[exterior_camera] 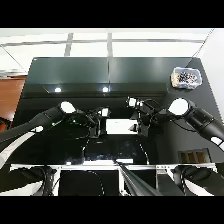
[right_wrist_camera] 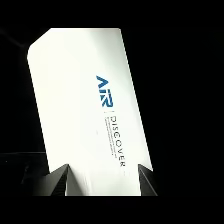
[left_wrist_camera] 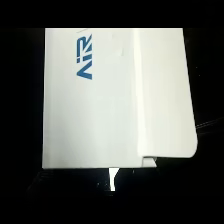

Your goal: Fold the box and place the chain.

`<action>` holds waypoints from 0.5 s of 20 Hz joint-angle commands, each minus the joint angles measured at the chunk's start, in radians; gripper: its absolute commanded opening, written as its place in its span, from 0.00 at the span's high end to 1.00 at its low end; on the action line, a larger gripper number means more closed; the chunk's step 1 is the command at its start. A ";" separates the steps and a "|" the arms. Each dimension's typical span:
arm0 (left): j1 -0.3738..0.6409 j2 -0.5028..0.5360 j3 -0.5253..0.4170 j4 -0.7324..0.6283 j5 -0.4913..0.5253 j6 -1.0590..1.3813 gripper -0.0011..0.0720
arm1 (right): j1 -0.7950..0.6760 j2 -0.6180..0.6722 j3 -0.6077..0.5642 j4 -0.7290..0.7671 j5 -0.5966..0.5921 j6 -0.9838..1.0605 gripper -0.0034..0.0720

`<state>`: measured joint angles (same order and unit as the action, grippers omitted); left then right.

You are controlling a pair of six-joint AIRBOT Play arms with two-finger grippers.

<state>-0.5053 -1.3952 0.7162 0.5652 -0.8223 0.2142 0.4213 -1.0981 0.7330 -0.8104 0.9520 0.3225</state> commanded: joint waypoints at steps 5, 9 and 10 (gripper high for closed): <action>0.000 0.000 0.000 0.000 -0.001 -0.001 0.32 | 0.000 0.001 0.039 -0.033 0.005 0.003 0.31; 0.000 0.000 0.000 0.000 -0.001 -0.001 0.32 | 0.000 0.000 0.039 -0.082 0.009 0.007 0.55; 0.000 0.000 0.000 0.000 -0.001 -0.001 0.32 | 0.000 0.000 0.039 -0.081 0.009 0.006 0.66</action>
<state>-0.5053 -1.3956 0.7162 0.5648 -0.8230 0.2073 0.4213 -1.0981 0.7681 -0.8642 0.9646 0.3260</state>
